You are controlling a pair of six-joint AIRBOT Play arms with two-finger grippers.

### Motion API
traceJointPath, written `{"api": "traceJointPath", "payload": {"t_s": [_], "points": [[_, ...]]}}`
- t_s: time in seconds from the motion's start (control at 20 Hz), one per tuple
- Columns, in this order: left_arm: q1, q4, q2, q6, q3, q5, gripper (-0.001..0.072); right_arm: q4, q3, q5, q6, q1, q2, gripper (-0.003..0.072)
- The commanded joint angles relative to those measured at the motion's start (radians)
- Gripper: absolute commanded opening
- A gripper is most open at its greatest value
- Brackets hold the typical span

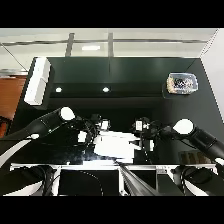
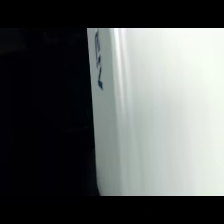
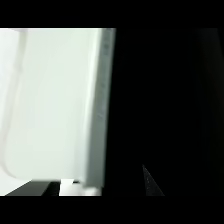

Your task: Fold the box and place the chain.

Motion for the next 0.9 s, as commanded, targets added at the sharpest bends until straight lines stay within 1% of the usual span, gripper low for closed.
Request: {"api": "traceJointPath", "payload": {"t_s": [0.0,0.1,0.15,0.2,0.35,0.55,0.6,0.7,0.85], "points": [[0.000,-0.004,0.000,-0.039,0.001,0.069,0.0025,-0.165,0.019,0.008,0.158,-0.079,0.039,0.0583],[0.000,-0.015,-0.001,-0.040,0.003,0.133,0.0025,-0.264,0.021,0.094,0.174,-0.124,0.069,0.0584],[0.000,-0.020,-0.006,-0.040,0.005,0.146,0.0025,-0.285,0.020,0.142,0.178,-0.132,0.070,0.0584],[0.000,-0.041,-0.016,-0.042,0.005,0.151,0.0025,-0.295,0.013,0.159,0.197,-0.130,0.069,0.0584],[-0.002,-0.084,-0.049,-0.044,0.007,0.140,0.0026,-0.293,-0.019,0.131,0.200,-0.100,0.069,0.0584],[-0.002,-0.090,-0.048,-0.044,0.018,0.123,0.0025,-0.266,-0.035,0.131,0.199,-0.041,0.061,0.0584],[-0.002,-0.090,-0.048,-0.044,0.022,0.121,0.0025,-0.259,-0.048,0.113,0.198,-0.014,0.051,0.0584],[-0.002,-0.090,-0.048,-0.044,0.023,0.122,0.0025,-0.260,-0.080,0.035,0.195,0.051,0.042,0.0584],[-0.002,-0.090,-0.048,-0.044,0.023,0.121,0.0025,-0.246,-0.090,-0.123,0.196,0.140,0.040,0.0584]]}}
